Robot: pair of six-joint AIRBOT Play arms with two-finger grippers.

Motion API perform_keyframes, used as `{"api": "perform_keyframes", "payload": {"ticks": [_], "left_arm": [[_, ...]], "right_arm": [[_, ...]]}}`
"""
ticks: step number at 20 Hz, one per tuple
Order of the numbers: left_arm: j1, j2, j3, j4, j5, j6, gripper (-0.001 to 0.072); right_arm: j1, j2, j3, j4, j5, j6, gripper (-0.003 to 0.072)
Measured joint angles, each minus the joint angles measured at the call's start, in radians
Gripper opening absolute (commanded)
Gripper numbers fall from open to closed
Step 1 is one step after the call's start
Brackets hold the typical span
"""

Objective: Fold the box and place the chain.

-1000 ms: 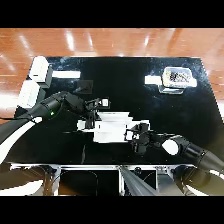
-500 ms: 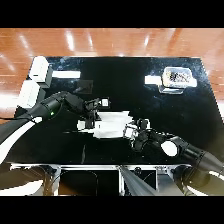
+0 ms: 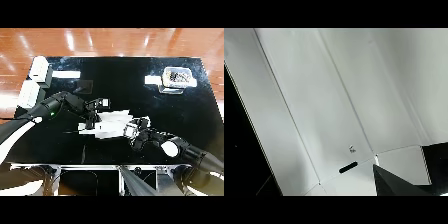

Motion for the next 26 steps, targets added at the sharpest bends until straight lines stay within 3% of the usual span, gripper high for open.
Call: {"api": "perform_keyframes", "payload": {"ticks": [4,11,17,26], "left_arm": [[0.0,0.002,0.0,0.006,0.018,0.0,0.0017],[-0.031,0.007,0.002,0.076,0.047,0.0,0.0017],[-0.063,0.007,0.002,0.111,0.053,0.0,0.0018],[-0.068,0.007,0.006,0.181,-0.026,0.0,0.002]], "right_arm": [[-0.016,0.004,0.008,0.0,0.009,0.007,0.072],[-0.077,0.06,0.029,-0.01,0.129,0.01,0.072],[-0.087,0.073,0.031,-0.011,0.135,0.005,0.072],[-0.089,0.074,0.031,-0.014,0.129,-0.019,0.072]]}}
